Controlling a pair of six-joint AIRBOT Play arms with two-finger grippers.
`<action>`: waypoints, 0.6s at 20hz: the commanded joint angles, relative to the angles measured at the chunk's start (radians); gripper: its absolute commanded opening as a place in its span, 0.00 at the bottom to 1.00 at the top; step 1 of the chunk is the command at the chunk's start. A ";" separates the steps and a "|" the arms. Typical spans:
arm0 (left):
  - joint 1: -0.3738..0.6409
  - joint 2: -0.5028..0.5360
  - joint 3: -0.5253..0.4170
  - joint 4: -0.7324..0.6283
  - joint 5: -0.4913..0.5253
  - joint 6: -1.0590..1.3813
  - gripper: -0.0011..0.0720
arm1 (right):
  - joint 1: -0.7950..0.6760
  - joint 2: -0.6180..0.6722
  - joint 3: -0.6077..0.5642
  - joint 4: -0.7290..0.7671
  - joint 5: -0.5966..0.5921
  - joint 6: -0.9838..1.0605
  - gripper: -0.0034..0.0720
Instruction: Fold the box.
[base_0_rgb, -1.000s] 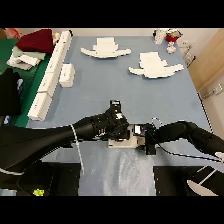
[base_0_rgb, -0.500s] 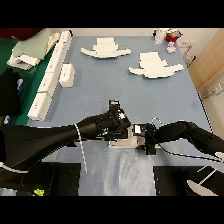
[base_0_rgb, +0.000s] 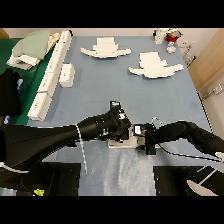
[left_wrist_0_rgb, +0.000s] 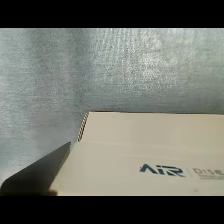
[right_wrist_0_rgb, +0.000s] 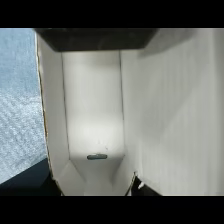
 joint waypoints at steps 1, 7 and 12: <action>-0.001 0.002 0.001 0.011 -0.006 0.002 0.63 | 0.000 0.001 0.001 0.000 0.000 0.002 0.77; -0.004 0.024 0.008 0.011 -0.048 0.057 0.63 | 0.000 0.001 0.001 0.000 0.000 0.002 0.77; -0.005 0.249 0.026 0.019 -0.246 0.116 0.63 | 0.000 0.001 0.001 0.000 0.000 0.002 0.77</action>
